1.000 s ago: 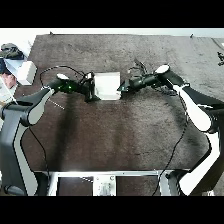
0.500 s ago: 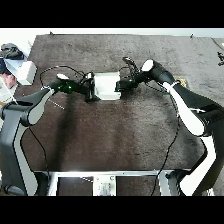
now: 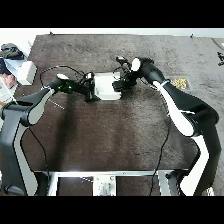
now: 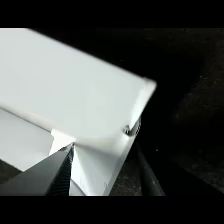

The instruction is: Fold the box and place the chain.

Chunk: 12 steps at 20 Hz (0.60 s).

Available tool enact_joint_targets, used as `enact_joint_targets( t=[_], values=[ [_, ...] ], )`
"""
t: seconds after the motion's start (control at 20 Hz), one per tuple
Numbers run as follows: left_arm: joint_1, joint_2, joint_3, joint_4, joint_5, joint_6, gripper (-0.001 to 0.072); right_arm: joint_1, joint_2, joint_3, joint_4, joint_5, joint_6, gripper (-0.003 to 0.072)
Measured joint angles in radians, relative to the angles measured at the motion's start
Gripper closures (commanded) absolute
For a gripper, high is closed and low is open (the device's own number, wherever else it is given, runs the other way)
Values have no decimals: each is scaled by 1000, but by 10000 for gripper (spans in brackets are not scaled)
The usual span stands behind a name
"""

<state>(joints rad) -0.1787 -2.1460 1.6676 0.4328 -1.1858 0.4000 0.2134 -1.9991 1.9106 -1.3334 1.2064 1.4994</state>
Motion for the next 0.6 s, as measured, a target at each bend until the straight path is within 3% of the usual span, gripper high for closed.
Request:
enact_joint_targets(
  t=[0.3,0.6],
  values=[
    [0,0,0,0,0,0,370,30,-73,121,-102,96,82,240],
    [0,0,0,0,0,0,370,36,-88,139,-140,67,153,241]
  ],
)
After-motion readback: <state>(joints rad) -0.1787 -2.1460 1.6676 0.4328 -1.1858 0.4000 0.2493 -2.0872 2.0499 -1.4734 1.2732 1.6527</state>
